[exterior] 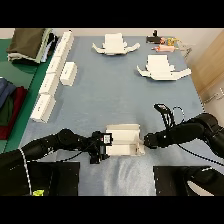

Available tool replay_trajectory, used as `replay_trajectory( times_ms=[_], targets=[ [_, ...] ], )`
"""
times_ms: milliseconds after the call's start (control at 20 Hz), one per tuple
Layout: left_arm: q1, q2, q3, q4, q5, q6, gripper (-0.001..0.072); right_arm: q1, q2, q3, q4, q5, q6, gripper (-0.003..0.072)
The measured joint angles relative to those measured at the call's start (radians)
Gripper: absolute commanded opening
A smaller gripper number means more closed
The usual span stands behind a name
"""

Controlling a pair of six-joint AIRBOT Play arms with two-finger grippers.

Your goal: Fold the box.

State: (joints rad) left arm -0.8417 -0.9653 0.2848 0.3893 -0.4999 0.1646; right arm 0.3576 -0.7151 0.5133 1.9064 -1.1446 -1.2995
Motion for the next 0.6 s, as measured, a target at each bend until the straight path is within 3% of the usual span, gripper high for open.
replay_trajectory(
  times_ms=[100,250,600],
  targets=[
    [0.000,0.000,0.000,0.000,0.000,0.000,0.0472,0.009,-0.005,0.005,0.027,-0.004,-0.012,0.0375],
    [0.000,0.000,0.000,0.000,0.000,0.000,0.0472,0.045,-0.030,0.009,0.054,-0.006,-0.031,0.0444],
    [0.000,0.000,0.000,0.000,0.000,0.000,0.0472,0.173,-0.131,0.016,0.062,0.111,-0.019,0.0410]
  ],
)
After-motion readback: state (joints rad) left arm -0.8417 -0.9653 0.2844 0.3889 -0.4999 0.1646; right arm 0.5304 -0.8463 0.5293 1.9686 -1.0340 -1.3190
